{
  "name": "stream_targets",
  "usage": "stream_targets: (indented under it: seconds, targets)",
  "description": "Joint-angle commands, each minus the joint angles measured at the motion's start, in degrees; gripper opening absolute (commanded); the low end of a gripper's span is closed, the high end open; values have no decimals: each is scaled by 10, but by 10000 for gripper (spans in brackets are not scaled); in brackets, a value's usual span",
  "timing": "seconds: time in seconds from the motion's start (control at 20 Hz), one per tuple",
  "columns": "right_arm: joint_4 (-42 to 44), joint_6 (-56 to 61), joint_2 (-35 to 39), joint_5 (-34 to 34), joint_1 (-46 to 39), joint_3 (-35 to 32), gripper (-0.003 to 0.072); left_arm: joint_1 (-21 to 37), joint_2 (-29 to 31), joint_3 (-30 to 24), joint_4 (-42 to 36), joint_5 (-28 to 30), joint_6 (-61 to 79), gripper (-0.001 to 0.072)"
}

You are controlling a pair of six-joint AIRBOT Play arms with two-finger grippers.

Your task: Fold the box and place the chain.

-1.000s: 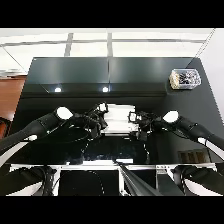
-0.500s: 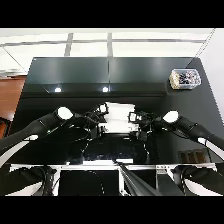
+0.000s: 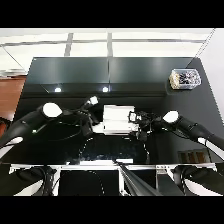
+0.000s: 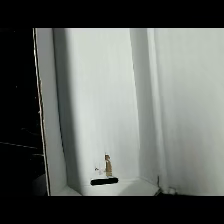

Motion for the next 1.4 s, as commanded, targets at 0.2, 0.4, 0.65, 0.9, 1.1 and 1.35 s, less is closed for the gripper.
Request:
stream_targets:
  seconds: [0.2,0.4,0.65,0.9,1.1,1.35]
  targets:
    - [0,0,0,0,0,0,66,172,81,-5,240,-54,-469,28]
    - [0,0,0,0,0,0,66,286,24,-45,68,-115,-548,30]
    - [0,0,0,0,0,0,66,257,-96,-61,-80,-132,-424,28]
    - [0,0,0,0,0,0,66,170,-157,-43,-148,-129,-347,28]
    - [0,0,0,0,0,0,67,138,-168,-10,-143,-132,-325,35]
    - [0,0,0,0,0,0,67,141,-168,38,-144,-158,-306,699]
